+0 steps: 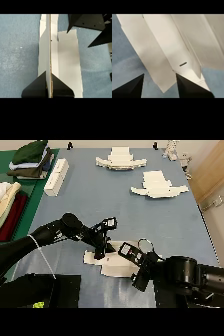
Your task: Fold the box.
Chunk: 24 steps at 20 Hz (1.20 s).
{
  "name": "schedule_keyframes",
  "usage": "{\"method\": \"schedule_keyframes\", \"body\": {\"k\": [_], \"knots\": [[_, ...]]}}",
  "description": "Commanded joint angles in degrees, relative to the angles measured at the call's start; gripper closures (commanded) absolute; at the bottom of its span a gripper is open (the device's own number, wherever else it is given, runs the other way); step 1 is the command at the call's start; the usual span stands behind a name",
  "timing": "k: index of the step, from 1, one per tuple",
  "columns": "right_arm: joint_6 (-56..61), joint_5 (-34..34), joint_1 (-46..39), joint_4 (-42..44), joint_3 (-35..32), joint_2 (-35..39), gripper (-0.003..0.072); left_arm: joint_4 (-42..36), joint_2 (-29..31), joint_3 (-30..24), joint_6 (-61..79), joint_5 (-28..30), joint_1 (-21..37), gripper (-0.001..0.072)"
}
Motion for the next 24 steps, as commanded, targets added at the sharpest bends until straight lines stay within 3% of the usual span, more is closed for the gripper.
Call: {"method": "schedule_keyframes", "body": {"k": [1,3,4,11,14,24], "knots": [[-3.1,1.1,1.6,-4.7,-0.3,-4.3,0.0086,0.0,0.0,0.0,0.0,0.0,0.0,0.0694],[-4.6,1.9,1.6,-4.1,-0.3,-6.3,0.0073,0.0,0.0,0.0,0.0,0.0,0.0,0.0694],[-4.9,1.7,1.7,-2.7,-0.3,-6.7,-0.0029,0.0,0.0,0.0,0.0,0.0,0.0,0.0694],[-3.1,1.9,5.8,-3.5,-0.4,-7.8,-0.0017,0.0,0.0,0.0,0.0,0.0,0.0,0.0694],[4.6,3.8,5.8,-12.1,-0.2,-10.5,-0.0017,0.0,0.0,0.0,0.0,0.0,0.0,0.0694],[29.6,-5.0,5.8,-15.0,2.6,-6.7,-0.0017,0.0,0.0,0.0,0.0,0.0,0.0,0.0694]]}}
